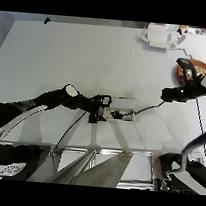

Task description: Fold the box and place the chain.

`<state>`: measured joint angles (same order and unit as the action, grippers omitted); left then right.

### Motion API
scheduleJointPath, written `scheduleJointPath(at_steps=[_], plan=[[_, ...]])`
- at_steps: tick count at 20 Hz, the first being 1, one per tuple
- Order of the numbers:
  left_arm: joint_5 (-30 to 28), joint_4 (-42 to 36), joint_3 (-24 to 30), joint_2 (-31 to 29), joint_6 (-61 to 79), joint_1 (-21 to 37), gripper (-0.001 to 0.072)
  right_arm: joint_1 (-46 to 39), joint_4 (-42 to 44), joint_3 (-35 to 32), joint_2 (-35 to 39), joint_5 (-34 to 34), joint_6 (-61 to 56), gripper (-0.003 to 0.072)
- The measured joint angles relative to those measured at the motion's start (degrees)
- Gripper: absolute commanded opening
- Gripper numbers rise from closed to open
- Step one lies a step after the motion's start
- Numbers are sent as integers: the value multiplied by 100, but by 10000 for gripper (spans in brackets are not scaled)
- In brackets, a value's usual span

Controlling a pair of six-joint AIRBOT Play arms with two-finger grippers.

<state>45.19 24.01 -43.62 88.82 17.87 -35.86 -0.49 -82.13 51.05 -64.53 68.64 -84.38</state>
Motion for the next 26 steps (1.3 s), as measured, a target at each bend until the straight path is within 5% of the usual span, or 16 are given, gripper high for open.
scheduleJointPath(at_steps=[7, 16, 21, 26], plan=[[4, 0, 0, 0, 2, 0, 144, -96, -46, 0, -1119, -393, -997, 328], [4, 0, 0, 0, 2, 0, 144, -105, -59, 0, -1561, -507, -1602, 271], [4, 0, 0, 0, 0, 0, 144, -105, -61, 0, -1718, -315, -1674, 17], [4, 0, 0, 0, 0, 0, 144, -105, -24, 0, -1738, -31, -1384, 15]])
